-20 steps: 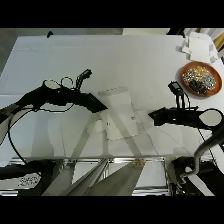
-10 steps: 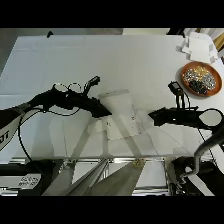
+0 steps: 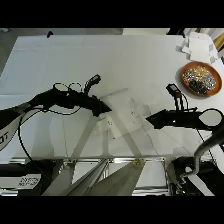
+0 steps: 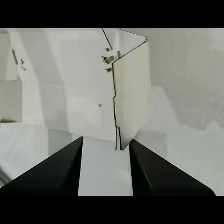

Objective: Fold the box and place the chain.

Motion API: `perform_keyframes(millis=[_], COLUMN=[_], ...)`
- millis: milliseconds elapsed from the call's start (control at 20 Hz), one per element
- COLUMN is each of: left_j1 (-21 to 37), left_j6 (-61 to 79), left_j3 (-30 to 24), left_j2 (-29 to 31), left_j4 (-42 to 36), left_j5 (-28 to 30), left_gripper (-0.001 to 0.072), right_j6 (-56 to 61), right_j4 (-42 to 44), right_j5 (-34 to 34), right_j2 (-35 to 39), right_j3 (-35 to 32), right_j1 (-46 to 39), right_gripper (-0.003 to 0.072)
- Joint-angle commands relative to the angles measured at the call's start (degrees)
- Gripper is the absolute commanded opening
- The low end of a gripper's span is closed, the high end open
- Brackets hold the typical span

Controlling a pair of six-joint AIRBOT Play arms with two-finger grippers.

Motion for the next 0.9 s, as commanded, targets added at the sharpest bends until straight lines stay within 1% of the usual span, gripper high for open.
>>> perform_keyframes(millis=[0, 100, 200, 350, 500, 650, 700, 850], left_j1=[-0.87, -2.36, -3.93, -5.77, -7.58, -9.03, -9.29, -9.29], left_j6=[0.31, 0.48, 3.15, 5.05, 14.23, 16.52, 17.35, 23.12], left_j3=[2.91, 3.96, 3.96, 3.93, 3.93, 3.93, 3.93, 3.93], left_j2=[1.88, 3.85, 5.31, 4.85, 4.37, 3.76, 3.19, 1.07], left_j4=[9.2, 15.47, 19.47, 19.43, 19.34, 18.64, 17.14, 8.52], left_j5=[-2.01, -2.34, -1.11, 3.89, 6.05, 9.38, 10.27, 10.56], left_gripper=[0.0005, 0.0006, 0.0002, 0.0002, 0.0002, 0.0002, 0.0002, 0.0001], right_j6=[-0.04, 0.0, 0.0, 0.02, 0.02, 0.0, 0.02, 0.02], right_j4=[-0.61, -5.09, -10.03, -14.56, -16.26, -16.2, -16.02, -15.87], right_j5=[3.74, 6.38, 10.08, 12.55, 13.77, 13.57, 13.46, 13.33], right_j2=[0.07, 0.13, 0.13, 0.22, 0.31, 0.31, 0.31, 0.31], right_j3=[0.83, 2.91, 5.44, 6.36, 6.36, 6.34, 6.34, 6.34], right_j1=[0.04, 0.04, 0.04, 0.04, 0.04, 0.04, 0.04, 0.04], right_gripper=[0.0342, 0.0341, 0.034, 0.0339, 0.034, 0.034, 0.034, 0.034])
